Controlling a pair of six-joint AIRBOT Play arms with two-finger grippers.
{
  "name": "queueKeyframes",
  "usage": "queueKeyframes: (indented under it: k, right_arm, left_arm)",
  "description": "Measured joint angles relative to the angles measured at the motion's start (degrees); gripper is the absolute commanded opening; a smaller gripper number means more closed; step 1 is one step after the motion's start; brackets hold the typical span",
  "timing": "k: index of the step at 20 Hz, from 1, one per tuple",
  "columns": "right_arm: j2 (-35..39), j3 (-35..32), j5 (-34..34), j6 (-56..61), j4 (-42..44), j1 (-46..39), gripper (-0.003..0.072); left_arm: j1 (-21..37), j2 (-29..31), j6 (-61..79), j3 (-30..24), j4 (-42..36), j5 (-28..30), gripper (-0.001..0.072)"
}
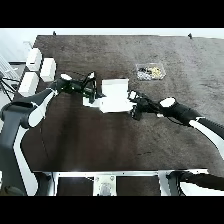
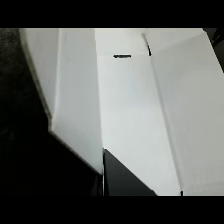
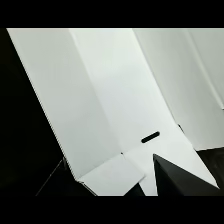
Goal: Fold the box and place the chain.
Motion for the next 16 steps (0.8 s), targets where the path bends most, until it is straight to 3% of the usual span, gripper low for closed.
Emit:
queueKeyframes:
  k: [16]
  right_arm:
    - [-1.77,4.81,1.92,-9.22,6.21,-2.51,0.0617]
  left_arm:
    - [0.04,0.00,0.00,0.00,0.09,-0.26,0.0024]
